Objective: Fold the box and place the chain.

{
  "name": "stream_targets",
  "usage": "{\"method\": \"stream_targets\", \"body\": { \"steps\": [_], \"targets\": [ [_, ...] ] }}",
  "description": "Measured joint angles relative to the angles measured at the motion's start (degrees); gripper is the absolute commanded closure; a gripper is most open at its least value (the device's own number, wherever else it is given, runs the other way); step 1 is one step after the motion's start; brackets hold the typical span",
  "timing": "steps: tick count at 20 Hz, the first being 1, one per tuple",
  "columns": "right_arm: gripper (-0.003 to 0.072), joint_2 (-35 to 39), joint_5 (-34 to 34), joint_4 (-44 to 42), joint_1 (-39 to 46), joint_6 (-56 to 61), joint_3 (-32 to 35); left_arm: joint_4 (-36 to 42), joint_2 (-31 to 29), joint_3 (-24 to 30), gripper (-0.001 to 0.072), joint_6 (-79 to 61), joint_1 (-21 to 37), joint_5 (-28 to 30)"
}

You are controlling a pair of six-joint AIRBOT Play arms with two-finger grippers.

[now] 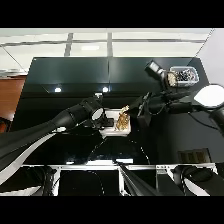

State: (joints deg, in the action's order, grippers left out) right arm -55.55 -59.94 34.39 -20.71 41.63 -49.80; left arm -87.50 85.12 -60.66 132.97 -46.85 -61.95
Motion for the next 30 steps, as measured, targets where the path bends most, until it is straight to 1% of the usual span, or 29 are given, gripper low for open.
{"method": "stream_targets", "body": {
  "steps": [1, 2, 3, 6, 8, 12, 14, 17, 18, 19, 20, 21, 24, 26, 28, 30],
  "targets": [
    [0.0669, -0.79, 0.98, -0.09, -0.24, 0.26, 1.14, 0.0, 0.0, 0.0, 0.068, 0.0, 0.0, 0.02],
    [0.0523, -1.49, 1.62, -0.15, -0.44, 0.44, 2.05, 0.0, 0.0, 0.0, 0.068, 0.0, 0.0, 0.0],
    [0.0409, -2.19, 2.12, -0.2, -0.59, 0.48, 2.82, 0.0, 0.0, 0.0, 0.068, 0.0, 0.0, 0.02],
    [0.0413, -3.28, 2.49, -0.07, -0.13, 1.11, 3.74, 0.0, 0.0, 0.0, 0.068, 0.0, 0.0, 0.0],
    [0.0413, -3.37, 0.7, 1.6, 2.27, 1.99, 3.32, 0.0, 0.0, 0.0, 0.068, 0.0, 0.0, 0.0],
    [0.0414, -2.34, -7.23, 9.25, 11.85, 5.68, 2.49, -0.02, 0.0, 0.0, 0.068, 0.0, 0.0, 0.07],
    [0.0414, -2.1, -11.37, 11.56, 16.22, 7.26, 2.4, -0.02, 0.0, 0.0, 0.068, 0.0, 0.0, 0.33],
    [0.0414, -1.88, -15.28, 12.72, 19.45, 8.37, 2.4, -0.02, 0.0, 0.0, 0.0679, -0.28, 0.0, 0.7],
    [0.0414, -1.88, -16.06, 12.87, 19.85, 8.61, 2.4, -0.02, 0.0, 0.0, 0.0666, -0.76, 0.0, 1.16],
    [0.0414, -1.84, -16.63, 12.9, 20.02, 8.79, 2.43, 0.09, 0.0, 0.0, 0.0527, -1.14, 0.0, 1.31],
    [0.0414, -1.81, -17.09, 12.68, 20.02, 8.81, 2.43, 0.7, 0.0, -0.02, 0.0264, -1.49, 0.07, 1.38],
    [0.0414, -1.81, -17.42, 12.55, 20.0, 8.92, 2.43, 1.38, 0.0, -0.15, 0.0184, -1.64, 0.07, 1.53],
    [0.0414, -1.81, -17.99, 12.33, 19.71, 9.03, 2.43, 2.19, -1.14, -1.09, 0.0184, -2.21, -0.11, 1.44],
    [0.0414, -1.81, -18.21, 12.11, 19.61, 9.18, 2.43, 0.76, -3.89, -1.55, 0.0185, -2.84, -0.44, 1.18],
    [0.0414, -1.81, -18.27, 11.98, 19.58, 9.18, 2.43, -2.4, -8.31, -1.2, 0.0185, -3.63, -0.79, -0.15],
    [0.0415, -1.81, -18.25, 11.87, 19.54, 9.18, 2.43, -6.75, -14.19, 1.31, 0.0185, -4.09, -0.59, -1.27]
  ]
}}
